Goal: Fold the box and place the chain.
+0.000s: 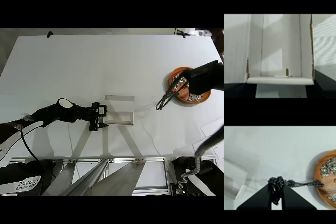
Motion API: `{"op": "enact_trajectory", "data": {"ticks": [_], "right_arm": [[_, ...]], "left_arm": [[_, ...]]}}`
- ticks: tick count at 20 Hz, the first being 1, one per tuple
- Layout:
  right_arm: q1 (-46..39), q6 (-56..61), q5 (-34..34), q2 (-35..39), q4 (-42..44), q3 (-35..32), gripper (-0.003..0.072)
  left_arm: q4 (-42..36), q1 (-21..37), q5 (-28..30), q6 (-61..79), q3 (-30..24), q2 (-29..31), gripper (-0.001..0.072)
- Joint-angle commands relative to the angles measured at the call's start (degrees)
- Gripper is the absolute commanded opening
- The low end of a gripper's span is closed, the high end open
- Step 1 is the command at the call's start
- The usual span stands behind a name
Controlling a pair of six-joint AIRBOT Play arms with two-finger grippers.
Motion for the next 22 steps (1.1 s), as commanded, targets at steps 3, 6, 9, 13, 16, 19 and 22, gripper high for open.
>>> {"op": "enact_trajectory", "data": {"ticks": [3, 6, 9, 13, 16, 19, 22], "right_arm": [[8.76, 4.02, 2.56, 1.11, -0.17, -0.57, 0.0006], [13.07, 6.45, 2.27, 0.94, -0.28, -2.89, 0.0006], [18.32, 9.01, -1.25, 0.83, -0.26, -6.99, 0.0006], [24.44, 11.56, -10.58, -1.86, -0.07, -13.73, 0.0006], [28.52, 12.87, -16.55, -6.93, 0.59, -14.14, 0.0006], [31.1, 14.1, -18.91, -13.27, 0.61, -14.14, 0.0006], [31.69, 14.08, -20.46, -19.8, 2.8, -14.14, 0.0007]], "left_arm": [[0.02, 0.0, 0.0, 0.02, 0.04, -0.02, 0.0209], [0.02, 0.0, 0.0, 0.02, 0.04, -0.02, 0.0209], [0.02, 0.0, 0.0, 0.0, 0.04, -0.02, 0.0209], [0.02, 0.0, 0.0, 0.0, 0.04, -0.02, 0.0209], [0.02, 0.0, 0.0, 0.02, 0.04, -0.02, 0.0209], [0.02, 0.0, 0.0, 0.02, 0.04, -0.02, 0.0209], [0.02, 0.0, -0.02, 0.02, 0.04, -0.02, 0.0209]]}}
